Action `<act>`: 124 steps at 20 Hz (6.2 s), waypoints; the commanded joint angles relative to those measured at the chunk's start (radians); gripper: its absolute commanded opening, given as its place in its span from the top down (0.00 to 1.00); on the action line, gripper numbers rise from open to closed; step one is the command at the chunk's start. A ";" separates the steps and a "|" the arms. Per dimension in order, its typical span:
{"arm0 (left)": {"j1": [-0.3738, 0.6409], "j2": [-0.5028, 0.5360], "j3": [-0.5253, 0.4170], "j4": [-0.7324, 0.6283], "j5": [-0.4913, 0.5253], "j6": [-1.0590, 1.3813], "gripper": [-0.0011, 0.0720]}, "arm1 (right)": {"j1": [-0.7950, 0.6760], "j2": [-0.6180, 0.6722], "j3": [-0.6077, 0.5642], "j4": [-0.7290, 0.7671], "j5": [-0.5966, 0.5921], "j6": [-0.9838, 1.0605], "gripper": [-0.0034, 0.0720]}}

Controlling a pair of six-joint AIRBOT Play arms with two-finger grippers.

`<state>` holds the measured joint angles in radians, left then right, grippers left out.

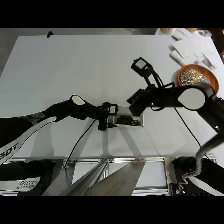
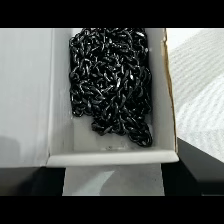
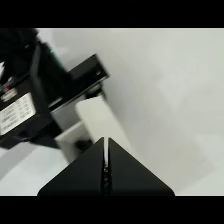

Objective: Fold the box and place the chain.

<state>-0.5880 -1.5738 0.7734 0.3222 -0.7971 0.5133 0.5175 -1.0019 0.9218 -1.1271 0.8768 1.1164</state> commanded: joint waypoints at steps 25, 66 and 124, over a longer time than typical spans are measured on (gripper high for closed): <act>0.000 0.000 0.000 0.000 0.000 0.000 0.64 | 0.180 -0.081 -0.163 0.000 -0.013 -0.518 0.58; 0.000 0.000 0.000 0.000 0.000 0.000 0.64 | 0.172 -0.068 -0.184 -0.037 -0.032 -0.521 0.51; 0.000 0.000 0.000 0.000 0.000 0.000 0.64 | -0.529 0.256 -0.386 -0.368 0.297 0.300 0.93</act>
<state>-0.5880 -1.5738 0.7734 0.3222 -0.7975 0.5129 -0.0097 -0.7452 0.5369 -1.4921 1.1526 1.4105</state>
